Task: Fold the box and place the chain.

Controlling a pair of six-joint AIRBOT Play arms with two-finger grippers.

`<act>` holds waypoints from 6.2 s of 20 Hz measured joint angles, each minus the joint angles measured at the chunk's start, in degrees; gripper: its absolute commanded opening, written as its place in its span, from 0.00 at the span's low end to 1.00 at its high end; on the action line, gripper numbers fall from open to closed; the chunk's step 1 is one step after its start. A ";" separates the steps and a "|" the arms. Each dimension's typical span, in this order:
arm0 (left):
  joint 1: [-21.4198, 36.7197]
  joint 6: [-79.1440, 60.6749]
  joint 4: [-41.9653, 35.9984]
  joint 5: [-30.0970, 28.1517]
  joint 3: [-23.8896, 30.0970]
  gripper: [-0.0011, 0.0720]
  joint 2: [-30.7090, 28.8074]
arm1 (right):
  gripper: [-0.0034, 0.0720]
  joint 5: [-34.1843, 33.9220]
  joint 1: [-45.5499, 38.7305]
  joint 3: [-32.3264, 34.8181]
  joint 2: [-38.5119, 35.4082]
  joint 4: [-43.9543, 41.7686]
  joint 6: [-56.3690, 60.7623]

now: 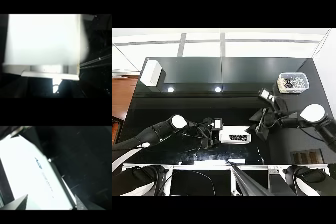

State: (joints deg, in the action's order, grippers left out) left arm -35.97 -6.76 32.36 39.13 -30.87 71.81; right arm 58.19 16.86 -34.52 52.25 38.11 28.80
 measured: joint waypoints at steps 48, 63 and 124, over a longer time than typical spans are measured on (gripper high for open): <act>0.00 0.02 0.00 0.02 0.00 0.41 0.00 | 0.49 -0.61 6.43 3.10 -0.13 5.88 -5.46; 0.00 -0.02 0.00 0.02 0.00 0.41 0.00 | 0.48 -0.39 6.43 3.10 1.57 6.84 -3.37; -7.37 17.57 10.71 8.94 -19.50 0.98 3.06 | 0.06 7.45 -16.28 -7.39 -4.57 2.14 35.76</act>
State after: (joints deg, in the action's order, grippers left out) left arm -43.33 10.81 43.07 48.07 -50.37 74.87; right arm 65.65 0.58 -41.91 47.68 40.25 64.55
